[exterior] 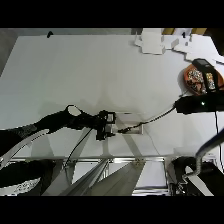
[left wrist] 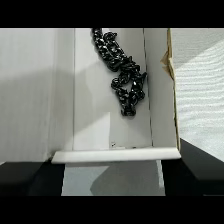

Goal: Fold the box and place the chain.

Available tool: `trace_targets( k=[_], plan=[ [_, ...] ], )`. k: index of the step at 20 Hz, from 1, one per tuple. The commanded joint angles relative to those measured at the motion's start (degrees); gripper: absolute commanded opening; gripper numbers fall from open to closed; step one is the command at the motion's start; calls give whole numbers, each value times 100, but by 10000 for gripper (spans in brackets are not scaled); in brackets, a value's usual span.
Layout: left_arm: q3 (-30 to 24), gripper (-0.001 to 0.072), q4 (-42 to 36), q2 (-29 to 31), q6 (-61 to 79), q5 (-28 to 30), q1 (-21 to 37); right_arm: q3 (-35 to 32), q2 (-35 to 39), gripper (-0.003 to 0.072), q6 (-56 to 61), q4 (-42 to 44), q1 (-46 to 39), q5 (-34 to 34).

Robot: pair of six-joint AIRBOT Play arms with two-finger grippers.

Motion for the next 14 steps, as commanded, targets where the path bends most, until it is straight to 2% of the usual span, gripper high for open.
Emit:
trace_targets(
  k=[1, 5, 7, 10, 14],
  plan=[
    [0, 207, 0, 2, 2, 0, 2, 7, 861, 17, -133, 1198, 4, 177],
    [0, 207, 0, 2, 2, 0, 2, 7, 1029, 17, -374, 2516, 4, 166],
    [0, 207, 0, 2, 2, 0, 2, 4, 1029, 17, -481, 2885, 17, 59],
    [0, 207, 0, 2, 2, 0, 2, 7, 1025, 17, -474, 2909, 476, -291],
    [0, 207, 0, 4, 2, 2, 2, 7, 835, 17, -245, 2514, 1606, -1102]
  ],
)
